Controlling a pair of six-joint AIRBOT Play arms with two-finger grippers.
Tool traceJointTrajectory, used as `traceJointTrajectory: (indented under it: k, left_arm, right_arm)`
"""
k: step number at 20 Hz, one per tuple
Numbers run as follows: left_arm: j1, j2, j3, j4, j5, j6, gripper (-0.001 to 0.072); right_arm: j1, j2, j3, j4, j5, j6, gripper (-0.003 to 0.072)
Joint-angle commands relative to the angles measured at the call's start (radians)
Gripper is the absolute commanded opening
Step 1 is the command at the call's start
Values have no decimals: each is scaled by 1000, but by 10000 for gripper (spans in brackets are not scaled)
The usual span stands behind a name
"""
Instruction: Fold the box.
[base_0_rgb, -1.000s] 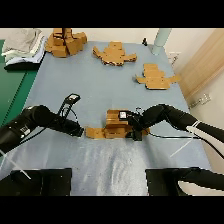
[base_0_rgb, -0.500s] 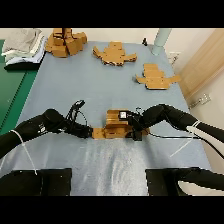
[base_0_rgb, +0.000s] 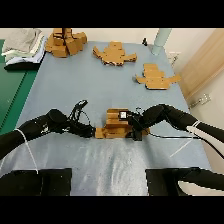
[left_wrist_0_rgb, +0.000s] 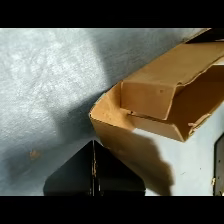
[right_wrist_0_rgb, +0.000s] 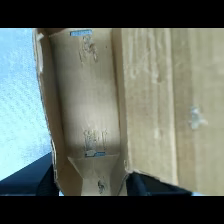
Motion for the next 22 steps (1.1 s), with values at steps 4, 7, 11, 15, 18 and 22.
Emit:
traceJointTrajectory:
  k: [4, 7, 11, 15, 18, 22]
  left_arm:
    - [-2, 2, 75, -37, -54, -3, 22]
    - [-2, 2, 88, -55, -52, -1, 464]
    - [-7, 2, 109, -70, -60, -2, 466]
    - [-60, -8, 113, -85, -37, 5, 468]
    - [-72, -20, 114, -93, -27, 7, 496]
    - [-72, -20, 124, -108, -49, 8, 510]
  right_arm:
    - [0, 0, 0, 0, 0, 0, 445]
    - [0, 0, 0, 0, 0, 0, 445]
    - [0, 0, 0, 0, 0, 0, 445]
    - [0, 0, 0, 0, 0, 0, 445]
    - [0, 0, 0, 0, 0, 0, 445]
    - [0, 0, 0, 0, 0, 0, 445]
